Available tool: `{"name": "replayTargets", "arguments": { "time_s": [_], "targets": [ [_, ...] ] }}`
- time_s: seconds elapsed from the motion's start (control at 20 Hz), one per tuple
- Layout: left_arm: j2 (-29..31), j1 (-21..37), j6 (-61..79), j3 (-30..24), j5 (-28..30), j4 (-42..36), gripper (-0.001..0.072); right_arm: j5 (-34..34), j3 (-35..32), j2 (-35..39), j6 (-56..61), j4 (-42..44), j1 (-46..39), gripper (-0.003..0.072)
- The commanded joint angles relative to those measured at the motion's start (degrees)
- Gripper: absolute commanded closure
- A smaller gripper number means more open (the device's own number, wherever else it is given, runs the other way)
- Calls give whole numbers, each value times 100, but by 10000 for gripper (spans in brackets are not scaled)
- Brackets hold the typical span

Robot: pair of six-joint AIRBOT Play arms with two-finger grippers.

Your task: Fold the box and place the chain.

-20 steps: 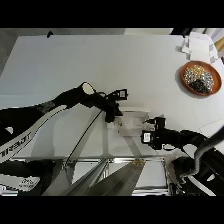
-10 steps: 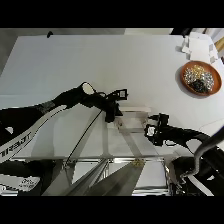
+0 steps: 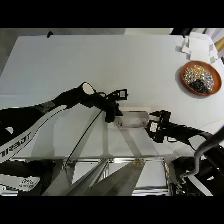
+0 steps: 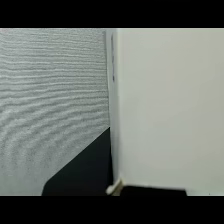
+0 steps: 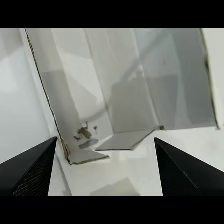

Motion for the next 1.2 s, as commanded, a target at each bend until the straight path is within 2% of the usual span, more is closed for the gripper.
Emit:
{"name": "replayTargets", "arguments": {
  "time_s": [0.0, 0.2, 0.45, 0.7, 0.9, 1.15],
  "targets": [
    [2, -2, 0, -2, 0, 2, 701, 55, 42, -70, -109, 216, -186, 5],
    [2, -2, 2, -2, 0, 2, 701, 61, 76, -531, -717, 778, -186, 0],
    [2, -2, 2, -2, 2, 2, 701, 293, 435, -1117, -811, 852, -186, -4],
    [2, -2, 2, -2, 0, 2, 701, 345, 507, -1147, -804, 811, -234, -4],
    [2, -2, 2, -2, 0, 2, 701, 896, 723, -1147, -793, 761, -833, -4],
    [2, -2, 2, -2, 2, 2, 701, 1047, 726, -1147, -815, 776, -994, -4]
  ]
}}
